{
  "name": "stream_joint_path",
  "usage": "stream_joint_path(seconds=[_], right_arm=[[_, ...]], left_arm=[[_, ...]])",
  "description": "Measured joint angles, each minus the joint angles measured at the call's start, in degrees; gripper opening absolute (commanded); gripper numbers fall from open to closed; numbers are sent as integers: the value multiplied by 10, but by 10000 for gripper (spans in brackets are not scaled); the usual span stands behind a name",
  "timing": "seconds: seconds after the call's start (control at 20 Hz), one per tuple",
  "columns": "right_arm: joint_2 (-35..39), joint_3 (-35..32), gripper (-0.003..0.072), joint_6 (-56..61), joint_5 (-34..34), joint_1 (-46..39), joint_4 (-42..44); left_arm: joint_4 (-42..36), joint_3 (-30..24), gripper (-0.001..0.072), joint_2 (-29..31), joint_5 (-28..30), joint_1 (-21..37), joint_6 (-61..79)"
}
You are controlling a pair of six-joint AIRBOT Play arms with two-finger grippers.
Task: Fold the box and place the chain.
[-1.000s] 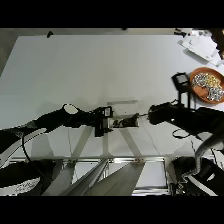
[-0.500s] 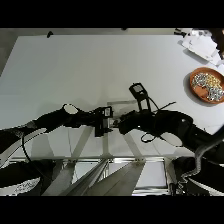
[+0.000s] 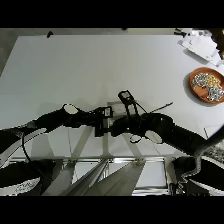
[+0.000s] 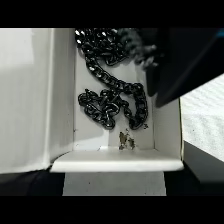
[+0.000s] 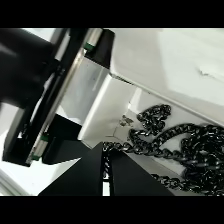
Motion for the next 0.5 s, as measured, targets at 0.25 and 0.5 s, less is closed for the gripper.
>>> stream_joint_path(seconds=[0.25, 0.5], right_arm=[[-7, 0, 137, 20, 3, -15, -9], [-7, 0, 197, 25, 11, -33, -12]], left_arm=[[0, 0, 12, 0, 0, 0, 0], [0, 0, 12, 0, 0, 0, 0]])
